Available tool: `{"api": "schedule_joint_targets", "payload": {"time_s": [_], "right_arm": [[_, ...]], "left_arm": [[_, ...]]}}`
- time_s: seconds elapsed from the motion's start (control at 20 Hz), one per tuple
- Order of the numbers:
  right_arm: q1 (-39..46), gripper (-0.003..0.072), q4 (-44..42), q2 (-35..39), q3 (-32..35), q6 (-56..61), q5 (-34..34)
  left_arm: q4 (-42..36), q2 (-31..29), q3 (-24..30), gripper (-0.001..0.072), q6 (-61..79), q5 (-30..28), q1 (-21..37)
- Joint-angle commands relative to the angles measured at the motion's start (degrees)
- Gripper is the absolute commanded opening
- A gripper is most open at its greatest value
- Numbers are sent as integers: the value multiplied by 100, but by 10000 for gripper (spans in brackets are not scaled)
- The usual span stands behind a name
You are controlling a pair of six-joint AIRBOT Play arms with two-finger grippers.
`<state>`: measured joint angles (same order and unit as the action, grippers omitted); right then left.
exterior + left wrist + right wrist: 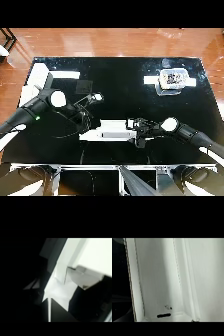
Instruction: Fold the box and place the chain.
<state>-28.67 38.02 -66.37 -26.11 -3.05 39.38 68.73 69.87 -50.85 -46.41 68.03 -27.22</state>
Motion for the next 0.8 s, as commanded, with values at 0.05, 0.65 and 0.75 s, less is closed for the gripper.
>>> {"api": "schedule_joint_targets", "payload": {"time_s": [0.05,0.65,0.75], "right_arm": [[-4,237,-2,0,-2,2,2],[-4,237,-2,0,-2,2,0],[-4,237,-4,0,-2,2,0]], "left_arm": [[-573,-146,7,21,-323,717,190],[-3333,33,638,22,918,-1768,164],[-3252,103,699,22,916,-1884,101]]}}
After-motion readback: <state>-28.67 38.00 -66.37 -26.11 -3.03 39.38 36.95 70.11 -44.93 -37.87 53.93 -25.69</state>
